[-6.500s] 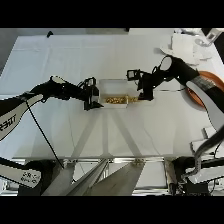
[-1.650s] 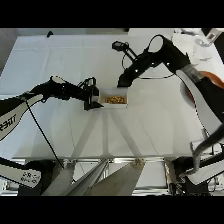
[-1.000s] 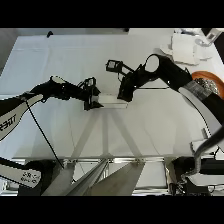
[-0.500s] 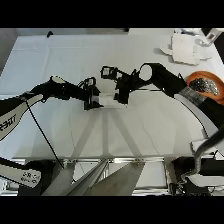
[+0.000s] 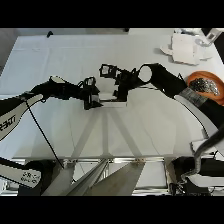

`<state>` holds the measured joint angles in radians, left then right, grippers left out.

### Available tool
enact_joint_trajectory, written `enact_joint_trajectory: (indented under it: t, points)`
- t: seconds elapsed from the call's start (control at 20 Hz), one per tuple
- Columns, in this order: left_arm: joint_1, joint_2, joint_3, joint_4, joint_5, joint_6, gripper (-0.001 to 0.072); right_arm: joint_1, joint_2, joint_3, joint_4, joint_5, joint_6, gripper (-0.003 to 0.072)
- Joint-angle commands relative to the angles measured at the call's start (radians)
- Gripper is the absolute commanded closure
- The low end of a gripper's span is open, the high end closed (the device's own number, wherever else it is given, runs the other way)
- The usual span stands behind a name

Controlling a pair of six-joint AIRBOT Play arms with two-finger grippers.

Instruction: Fold the box and place the chain.

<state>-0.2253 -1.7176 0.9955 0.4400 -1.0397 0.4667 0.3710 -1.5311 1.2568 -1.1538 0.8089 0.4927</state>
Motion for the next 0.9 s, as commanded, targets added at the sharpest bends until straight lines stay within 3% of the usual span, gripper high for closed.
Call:
enact_joint_trajectory:
  t: [0.0,0.15,0.45,0.55,0.85]
  points:
    - [-0.001,0.000,0.000,0.002,-0.004,0.000,0.0554,0.008,0.001,-0.015,-0.017,-0.005,0.004,0.0174]
    - [-0.001,0.000,0.000,0.002,-0.004,0.000,0.0554,0.023,0.000,-0.070,-0.017,-0.012,0.004,0.0231]
    - [-0.001,0.000,0.000,0.002,-0.004,0.000,0.0554,0.029,0.011,-0.095,-0.016,-0.008,0.007,0.0208]
    - [-0.001,0.000,0.000,0.002,-0.004,0.000,0.0554,0.029,0.025,-0.095,-0.016,-0.008,0.007,0.0139]
    - [-0.001,0.000,0.000,0.002,-0.004,0.000,0.0554,0.029,0.047,-0.095,-0.016,-0.011,0.008,0.0171]
